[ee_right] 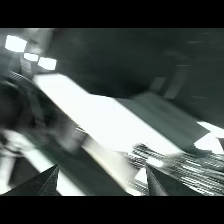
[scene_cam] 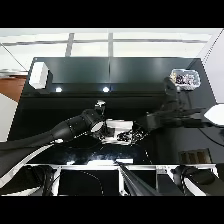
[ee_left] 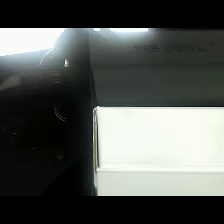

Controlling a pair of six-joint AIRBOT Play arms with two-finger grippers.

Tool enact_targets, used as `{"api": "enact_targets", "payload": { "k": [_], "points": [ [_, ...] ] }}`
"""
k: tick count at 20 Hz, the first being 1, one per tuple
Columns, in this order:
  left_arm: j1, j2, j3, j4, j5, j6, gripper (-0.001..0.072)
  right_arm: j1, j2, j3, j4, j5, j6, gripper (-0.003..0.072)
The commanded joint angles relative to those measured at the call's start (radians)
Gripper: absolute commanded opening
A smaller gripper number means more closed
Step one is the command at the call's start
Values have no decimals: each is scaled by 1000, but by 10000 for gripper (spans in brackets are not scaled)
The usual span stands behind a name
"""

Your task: Fold the box and place the chain.

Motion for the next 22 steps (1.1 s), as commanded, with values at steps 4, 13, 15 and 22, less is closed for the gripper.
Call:
{"api": "enact_targets", "payload": {
  "k": [4,13,15,22],
  "points": [
    [-1,0,0,5,6,0,35,-146,78,-187,-233,-201,-280,611],
    [0,0,0,4,7,0,35,143,55,-397,-131,-388,-960,711],
    [0,0,0,4,12,0,35,192,19,-397,-121,-389,-1056,711],
    [0,0,0,4,15,0,35,208,-100,-395,18,-437,-1250,711]
  ]
}}
